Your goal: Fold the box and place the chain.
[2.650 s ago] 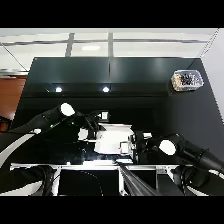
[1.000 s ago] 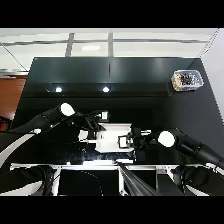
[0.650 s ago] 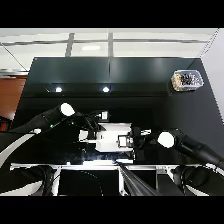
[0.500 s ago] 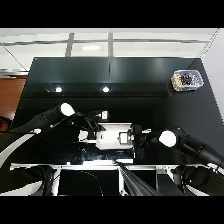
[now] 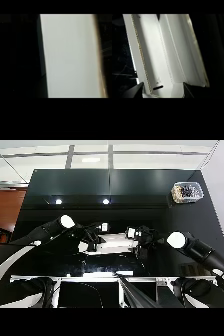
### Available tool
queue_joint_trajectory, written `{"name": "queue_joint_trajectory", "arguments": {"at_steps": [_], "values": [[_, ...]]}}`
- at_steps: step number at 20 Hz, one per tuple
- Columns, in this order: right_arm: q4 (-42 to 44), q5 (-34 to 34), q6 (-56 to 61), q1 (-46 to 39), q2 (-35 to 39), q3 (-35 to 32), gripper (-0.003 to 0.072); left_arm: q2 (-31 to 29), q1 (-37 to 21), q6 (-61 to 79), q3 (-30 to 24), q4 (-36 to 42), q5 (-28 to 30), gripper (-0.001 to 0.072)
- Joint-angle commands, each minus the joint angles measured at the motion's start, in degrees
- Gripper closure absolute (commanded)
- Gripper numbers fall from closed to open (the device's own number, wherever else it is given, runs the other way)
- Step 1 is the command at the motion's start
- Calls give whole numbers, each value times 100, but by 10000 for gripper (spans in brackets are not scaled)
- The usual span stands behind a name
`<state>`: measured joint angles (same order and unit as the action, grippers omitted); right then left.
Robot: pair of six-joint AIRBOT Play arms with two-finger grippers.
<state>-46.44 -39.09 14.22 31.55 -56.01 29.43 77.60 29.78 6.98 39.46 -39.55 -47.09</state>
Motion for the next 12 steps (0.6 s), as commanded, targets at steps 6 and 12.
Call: {"name": "queue_joint_trajectory", "arguments": {"at_steps": [6,12], "values": [[50,66,13,-92,37,22,94,2,0,13,-2,-4,-7,683],[479,11,-144,-127,4,20,95,2,0,11,-2,-4,-9,683]]}}
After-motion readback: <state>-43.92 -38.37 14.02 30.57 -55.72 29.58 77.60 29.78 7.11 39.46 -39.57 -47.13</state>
